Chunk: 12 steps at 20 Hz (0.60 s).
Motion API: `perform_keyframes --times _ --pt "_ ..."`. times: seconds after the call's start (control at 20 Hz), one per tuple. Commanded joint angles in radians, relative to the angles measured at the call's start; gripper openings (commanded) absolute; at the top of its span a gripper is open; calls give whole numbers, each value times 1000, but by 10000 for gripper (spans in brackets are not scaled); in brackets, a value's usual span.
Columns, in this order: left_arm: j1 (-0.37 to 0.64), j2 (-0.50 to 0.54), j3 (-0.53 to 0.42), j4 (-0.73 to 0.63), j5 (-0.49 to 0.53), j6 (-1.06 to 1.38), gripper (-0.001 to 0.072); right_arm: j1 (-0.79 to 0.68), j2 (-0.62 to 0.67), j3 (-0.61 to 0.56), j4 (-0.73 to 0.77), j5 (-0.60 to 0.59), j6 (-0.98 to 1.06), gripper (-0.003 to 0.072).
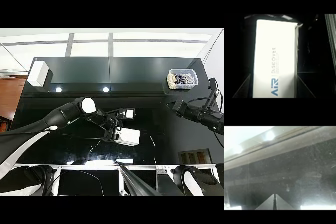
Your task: Fold the box and place the chain.
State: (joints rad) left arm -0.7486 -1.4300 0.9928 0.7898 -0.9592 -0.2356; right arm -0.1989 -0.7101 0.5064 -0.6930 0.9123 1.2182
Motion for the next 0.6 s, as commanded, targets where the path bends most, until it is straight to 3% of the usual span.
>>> perform_keyframes --times 0.0,0.55 --pt "-1 0 7 34 -11 -4 713 0 1 1 0 0 0 40" --pt "-35 -1 6 67 7 -10 713 0 1 1 0 0 -8 40"
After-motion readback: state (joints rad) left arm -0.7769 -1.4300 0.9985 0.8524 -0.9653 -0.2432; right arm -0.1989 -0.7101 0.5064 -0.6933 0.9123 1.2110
